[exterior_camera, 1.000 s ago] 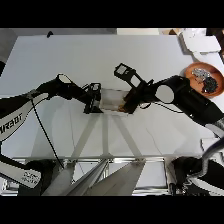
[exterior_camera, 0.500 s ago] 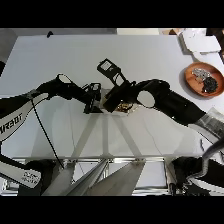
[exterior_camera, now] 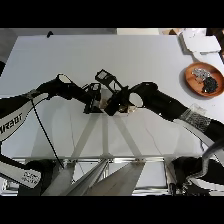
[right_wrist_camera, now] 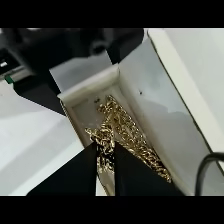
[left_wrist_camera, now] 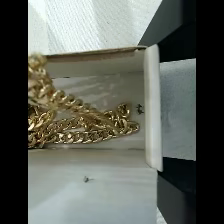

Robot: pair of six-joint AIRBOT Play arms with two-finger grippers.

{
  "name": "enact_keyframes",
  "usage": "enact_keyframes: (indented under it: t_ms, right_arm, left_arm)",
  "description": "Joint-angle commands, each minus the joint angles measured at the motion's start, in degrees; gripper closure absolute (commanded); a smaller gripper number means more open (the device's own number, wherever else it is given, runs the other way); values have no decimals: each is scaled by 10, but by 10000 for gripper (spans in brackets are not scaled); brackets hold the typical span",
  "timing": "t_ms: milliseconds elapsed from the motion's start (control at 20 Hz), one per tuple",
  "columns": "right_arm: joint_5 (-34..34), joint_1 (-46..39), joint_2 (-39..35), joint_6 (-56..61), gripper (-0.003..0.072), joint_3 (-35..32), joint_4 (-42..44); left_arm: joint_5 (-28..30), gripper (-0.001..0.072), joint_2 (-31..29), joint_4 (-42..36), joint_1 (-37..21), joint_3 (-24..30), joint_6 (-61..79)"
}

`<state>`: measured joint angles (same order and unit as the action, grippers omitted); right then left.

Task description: Fold the box and place the chain.

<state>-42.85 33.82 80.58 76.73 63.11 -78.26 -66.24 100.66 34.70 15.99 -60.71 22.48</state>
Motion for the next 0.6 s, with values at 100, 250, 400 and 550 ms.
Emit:
enact_keyframes:
  t_ms: [100,250,400,550]
  right_arm:
    - [-34,-24,-7,38,453,0,11]
    - [-83,-39,-64,-23,452,0,8]
    - [-122,-88,-134,-94,379,0,9]
    - [-169,-168,-157,-161,297,-3,15]
  left_arm:
    - [0,454,0,0,0,0,0]
    - [0,454,0,0,0,0,0]
    - [0,454,0,0,0,0,0]
    - [0,454,0,0,0,0,0]
